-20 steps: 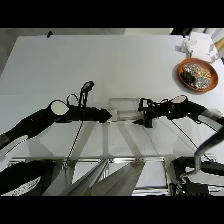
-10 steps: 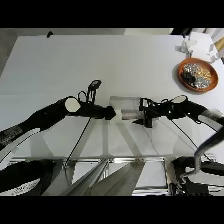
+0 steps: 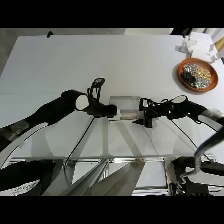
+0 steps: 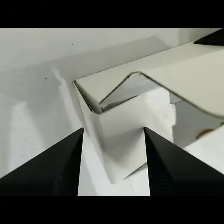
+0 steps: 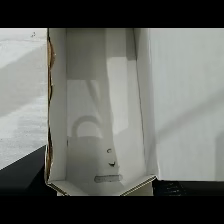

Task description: Fold the box and place the chain.

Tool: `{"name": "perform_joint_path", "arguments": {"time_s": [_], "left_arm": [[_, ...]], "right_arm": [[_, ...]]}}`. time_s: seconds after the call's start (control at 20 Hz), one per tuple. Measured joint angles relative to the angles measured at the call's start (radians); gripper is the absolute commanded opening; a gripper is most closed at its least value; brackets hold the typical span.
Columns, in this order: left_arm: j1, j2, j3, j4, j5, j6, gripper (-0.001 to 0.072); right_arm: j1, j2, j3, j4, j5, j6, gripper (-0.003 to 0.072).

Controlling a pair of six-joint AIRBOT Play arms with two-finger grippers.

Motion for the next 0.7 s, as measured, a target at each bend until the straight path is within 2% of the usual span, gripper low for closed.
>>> {"name": "perform_joint_path", "arguments": {"time_s": [0.35,0.55,0.7], "left_arm": [[-0.070,-0.176,0.205,0.111,-0.204,-0.154,0.0415],[-0.079,-0.225,0.289,0.154,-0.292,-0.233,0.0414],[-0.068,-0.238,0.324,0.168,-0.322,-0.275,0.0414]], "right_arm": [[0.000,0.000,0.000,0.000,0.001,0.000,0.0414],[0.000,0.000,0.000,0.000,0.002,0.000,0.0414],[0.000,0.000,0.000,0.000,0.002,0.000,0.0414]]}}
